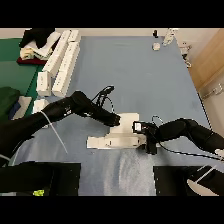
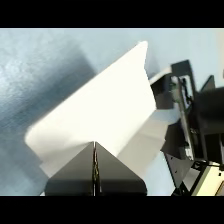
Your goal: Fold the box.
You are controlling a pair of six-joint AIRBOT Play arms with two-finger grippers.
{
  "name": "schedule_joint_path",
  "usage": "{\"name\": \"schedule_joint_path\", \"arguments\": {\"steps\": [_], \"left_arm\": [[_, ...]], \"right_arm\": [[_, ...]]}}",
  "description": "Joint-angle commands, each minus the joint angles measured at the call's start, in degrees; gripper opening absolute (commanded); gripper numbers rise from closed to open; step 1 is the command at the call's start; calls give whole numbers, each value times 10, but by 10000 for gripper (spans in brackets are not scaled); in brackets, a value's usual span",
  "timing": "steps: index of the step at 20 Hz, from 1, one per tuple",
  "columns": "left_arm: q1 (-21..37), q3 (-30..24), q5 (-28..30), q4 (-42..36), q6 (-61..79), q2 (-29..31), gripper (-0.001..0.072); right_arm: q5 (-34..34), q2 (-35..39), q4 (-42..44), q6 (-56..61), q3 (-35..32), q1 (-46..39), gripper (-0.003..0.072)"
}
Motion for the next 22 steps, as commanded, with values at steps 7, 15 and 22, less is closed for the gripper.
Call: {"name": "schedule_joint_path", "arguments": {"steps": [7,15,22], "left_arm": [[-2,2,8,-16,-39,-43,13],[27,3,-31,81,-1,143,12],[-48,-57,-81,257,38,346,12]], "right_arm": [[0,0,0,0,0,0,523],[0,0,0,0,0,0,523],[0,0,0,0,0,0,523]]}}
